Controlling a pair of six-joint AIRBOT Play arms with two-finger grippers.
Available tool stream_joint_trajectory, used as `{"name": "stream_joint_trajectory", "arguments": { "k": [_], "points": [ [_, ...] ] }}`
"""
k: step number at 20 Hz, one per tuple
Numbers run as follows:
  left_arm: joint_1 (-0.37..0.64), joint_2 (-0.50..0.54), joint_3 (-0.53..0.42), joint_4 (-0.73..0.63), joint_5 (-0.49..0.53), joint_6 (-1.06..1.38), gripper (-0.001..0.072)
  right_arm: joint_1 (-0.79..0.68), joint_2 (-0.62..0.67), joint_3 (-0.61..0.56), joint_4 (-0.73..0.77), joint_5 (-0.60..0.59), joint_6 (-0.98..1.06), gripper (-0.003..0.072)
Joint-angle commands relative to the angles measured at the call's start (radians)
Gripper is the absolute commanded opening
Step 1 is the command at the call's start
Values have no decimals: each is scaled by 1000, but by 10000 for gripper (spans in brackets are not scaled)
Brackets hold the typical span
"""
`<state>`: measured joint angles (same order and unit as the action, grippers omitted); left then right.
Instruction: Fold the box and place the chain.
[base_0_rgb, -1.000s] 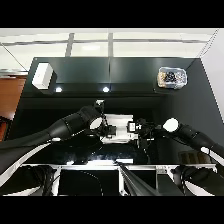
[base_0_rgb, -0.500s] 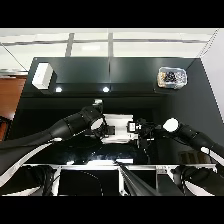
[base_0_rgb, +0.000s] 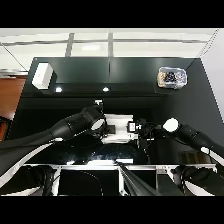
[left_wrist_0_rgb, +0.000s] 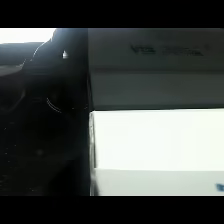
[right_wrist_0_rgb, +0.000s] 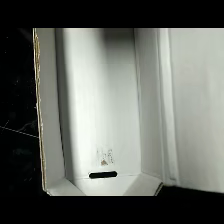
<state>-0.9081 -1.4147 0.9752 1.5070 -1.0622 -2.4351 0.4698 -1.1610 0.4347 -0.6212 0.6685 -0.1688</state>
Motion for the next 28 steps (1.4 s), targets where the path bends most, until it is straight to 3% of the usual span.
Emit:
{"name": "stream_joint_trajectory", "arguments": {
  "k": [1, 4, 5, 7, 8, 12, 14, 16, 20, 22, 24, 28],
  "points": [
    [-1, -5, 2, -5, 7, 26, 25, 0, -1, 0, 0, 0, 0, 408],
    [0, -5, 5, -4, 6, 26, 30, 0, -1, 0, 0, 0, 0, 408],
    [0, -5, 5, -3, 6, 27, 78, 0, -1, 0, 0, 0, 0, 409],
    [0, -5, 5, -3, 6, 26, 604, 0, -1, 0, 0, 0, 0, 409],
    [0, -5, 5, -3, 4, 26, 710, 0, -1, 0, 0, 0, 0, 408],
    [0, -6, 5, -3, -25, 22, 701, 0, -1, 0, 0, 0, 0, 408],
    [0, -7, 5, -3, -37, 12, 596, 0, -1, 0, 0, 0, 0, 409],
    [0, -8, 5, -5, -39, 3, 396, 0, -1, 0, 0, 0, 0, 409],
    [0, -8, 5, -9, -39, 3, 379, 0, -1, 0, 0, 0, 0, 408],
    [0, -8, 5, -9, -37, 5, 168, 0, -1, 0, 0, 0, 0, 409],
    [0, -8, 5, -26, -19, 39, 26, 0, -1, 0, 0, 0, 0, 409],
    [0, -8, 5, -27, -8, 49, 26, 0, 0, 0, 0, 3, 17, 412]
  ]
}}
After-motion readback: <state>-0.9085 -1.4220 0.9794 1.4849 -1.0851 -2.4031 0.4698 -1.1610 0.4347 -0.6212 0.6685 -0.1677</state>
